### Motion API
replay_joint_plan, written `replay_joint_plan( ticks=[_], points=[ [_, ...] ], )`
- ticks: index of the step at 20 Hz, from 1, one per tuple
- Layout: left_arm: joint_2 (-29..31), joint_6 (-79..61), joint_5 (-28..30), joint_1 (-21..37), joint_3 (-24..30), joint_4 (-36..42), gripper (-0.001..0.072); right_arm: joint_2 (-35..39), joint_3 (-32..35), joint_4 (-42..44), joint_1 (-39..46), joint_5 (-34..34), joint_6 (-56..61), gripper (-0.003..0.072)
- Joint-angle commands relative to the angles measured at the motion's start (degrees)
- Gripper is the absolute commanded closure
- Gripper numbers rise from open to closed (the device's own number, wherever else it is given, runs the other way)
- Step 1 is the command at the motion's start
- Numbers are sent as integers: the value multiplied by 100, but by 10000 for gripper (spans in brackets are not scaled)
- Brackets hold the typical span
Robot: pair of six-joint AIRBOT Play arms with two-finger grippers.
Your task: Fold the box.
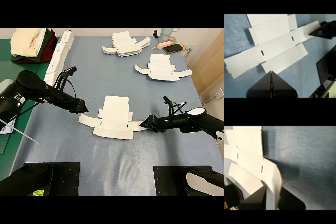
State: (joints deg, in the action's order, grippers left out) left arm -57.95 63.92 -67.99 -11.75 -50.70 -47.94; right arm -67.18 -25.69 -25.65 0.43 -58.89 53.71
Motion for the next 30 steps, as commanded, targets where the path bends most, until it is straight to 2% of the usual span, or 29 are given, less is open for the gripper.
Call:
replay_joint_plan(
  ticks=[1,2,3,4,7,10,12,15,20,21,24,26,27,28,29,30],
  points=[
    [9,7,-13,4,7,-2,692,-428,-74,579,-7,-107,-778,562],
    [9,22,-13,4,7,-2,607,-503,-160,575,-7,-111,-868,659],
    [9,87,4,4,4,-2,290,-529,-240,586,-9,-114,-931,687],
    [9,170,9,7,4,-7,183,-516,-313,605,-20,-142,-988,687],
    [7,168,125,74,4,-55,182,-201,-254,695,-295,-330,-1432,688],
    [-184,291,153,415,4,-50,182,562,313,544,-1021,505,-1360,689],
    [-575,273,157,584,4,-22,181,968,568,479,-1460,1038,-1161,689],
    [-1311,-22,417,612,4,133,181,1228,577,494,-1731,1233,-1102,689],
    [-2459,-1213,573,601,-15,1547,181,1322,577,485,-1805,1231,-960,689],
    [-2693,-1353,562,599,-87,1639,181,1322,577,485,-1805,1233,-960,689],
    [-3254,-1770,118,601,-400,1928,182,1322,577,481,-1805,1222,-960,689],
    [-3379,-2057,-326,601,-516,2188,189,1322,577,468,-1805,1204,-960,689],
    [-3375,-2133,-463,601,-522,2177,294,1322,577,457,-1805,1204,-960,689],
    [-3377,-2258,-629,601,-520,2173,441,1322,577,439,-1805,1204,-960,689],
    [-3375,-2341,-774,601,-520,2100,484,1322,577,437,-1805,1207,-960,689],
    [-3377,-2358,-962,601,-520,2068,484,1322,577,435,-1805,1209,-960,689]
  ],
)
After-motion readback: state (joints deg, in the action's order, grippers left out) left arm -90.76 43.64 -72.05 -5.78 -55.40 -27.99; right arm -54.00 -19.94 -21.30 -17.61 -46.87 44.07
